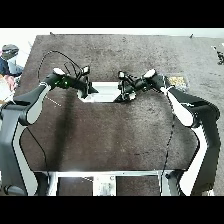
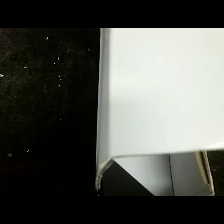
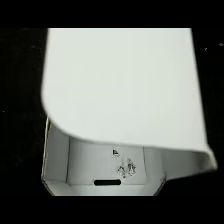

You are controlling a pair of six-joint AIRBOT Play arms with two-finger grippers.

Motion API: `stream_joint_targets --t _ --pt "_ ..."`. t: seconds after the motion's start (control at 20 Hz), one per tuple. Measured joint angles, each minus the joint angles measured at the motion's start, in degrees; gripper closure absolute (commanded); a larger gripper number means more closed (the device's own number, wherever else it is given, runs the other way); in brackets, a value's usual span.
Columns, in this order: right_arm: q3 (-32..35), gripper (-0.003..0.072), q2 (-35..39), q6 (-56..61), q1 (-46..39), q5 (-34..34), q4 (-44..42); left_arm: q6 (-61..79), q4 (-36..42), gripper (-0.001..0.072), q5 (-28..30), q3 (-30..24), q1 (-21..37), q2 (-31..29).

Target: Fold the box and place the chain.

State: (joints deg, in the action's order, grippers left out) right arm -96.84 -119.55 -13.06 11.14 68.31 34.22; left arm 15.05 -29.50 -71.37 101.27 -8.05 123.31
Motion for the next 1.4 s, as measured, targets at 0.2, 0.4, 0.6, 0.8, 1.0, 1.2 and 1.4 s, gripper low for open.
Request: stream_joint_targets --t 0.2,0.4,0.6,0.8,1.0,1.2,1.4 --pt "0.0 0.0086 -0.07 -0.22 0.09 -1.01 -0.07 0.02 0.02 0.0698 0.02 0.0 0.02 0.0" --pt "0.0 0.0086 -0.07 -0.22 0.31 -1.73 -0.02 0.0 0.02 0.0698 0.02 0.0 0.0 0.0" --pt "0.0 0.0087 -0.13 -0.24 1.03 -2.38 0.33 0.0 0.02 0.0698 0.02 -0.02 0.0 0.0" --pt "0.0 0.0087 -0.2 -0.33 1.25 -2.8 1.03 0.0 0.02 0.0698 0.02 -0.02 0.0 0.0" --pt "-0.02 0.0097 -0.2 -0.37 1.27 -3.04 1.97 0.0 0.02 0.0698 0.02 -0.02 0.0 0.0" --pt "0.0 0.0097 -0.22 0.74 1.18 -3.08 2.25 0.0 0.04 0.0698 0.02 -0.02 0.0 0.0" --pt "-0.02 0.0108 -0.39 1.77 1.07 -2.93 2.32 0.0 0.04 0.0698 0.02 -0.02 0.0 0.0"
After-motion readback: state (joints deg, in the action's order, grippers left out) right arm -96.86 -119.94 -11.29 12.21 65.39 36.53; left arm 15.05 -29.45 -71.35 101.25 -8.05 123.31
